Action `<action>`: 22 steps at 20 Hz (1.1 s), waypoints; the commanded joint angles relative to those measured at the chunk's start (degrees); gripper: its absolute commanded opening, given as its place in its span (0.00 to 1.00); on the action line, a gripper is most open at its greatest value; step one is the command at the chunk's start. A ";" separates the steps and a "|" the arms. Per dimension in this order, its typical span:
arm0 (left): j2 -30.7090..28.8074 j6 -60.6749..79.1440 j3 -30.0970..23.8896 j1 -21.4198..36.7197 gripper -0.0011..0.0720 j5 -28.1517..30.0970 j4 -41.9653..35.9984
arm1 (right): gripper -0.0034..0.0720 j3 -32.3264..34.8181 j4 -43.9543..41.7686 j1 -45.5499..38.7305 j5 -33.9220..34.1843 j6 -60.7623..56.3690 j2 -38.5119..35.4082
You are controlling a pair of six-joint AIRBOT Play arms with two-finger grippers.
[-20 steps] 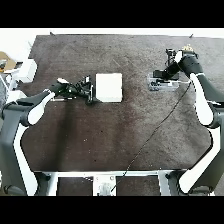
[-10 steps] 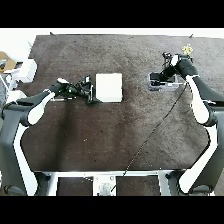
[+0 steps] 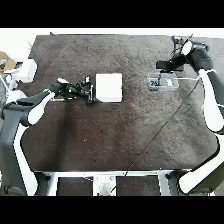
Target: Fold the box and place the chain.
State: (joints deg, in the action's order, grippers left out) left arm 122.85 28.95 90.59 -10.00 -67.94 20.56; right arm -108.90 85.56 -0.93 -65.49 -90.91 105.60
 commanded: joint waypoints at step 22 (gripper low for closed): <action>-0.04 0.02 0.07 0.07 0.41 0.00 0.00 | 0.05 0.00 9.57 30.23 32.85 13.60 -36.74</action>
State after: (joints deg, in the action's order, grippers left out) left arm 122.85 28.95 90.59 -10.00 -67.94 20.56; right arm -108.95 95.04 26.48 -37.65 -78.24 68.71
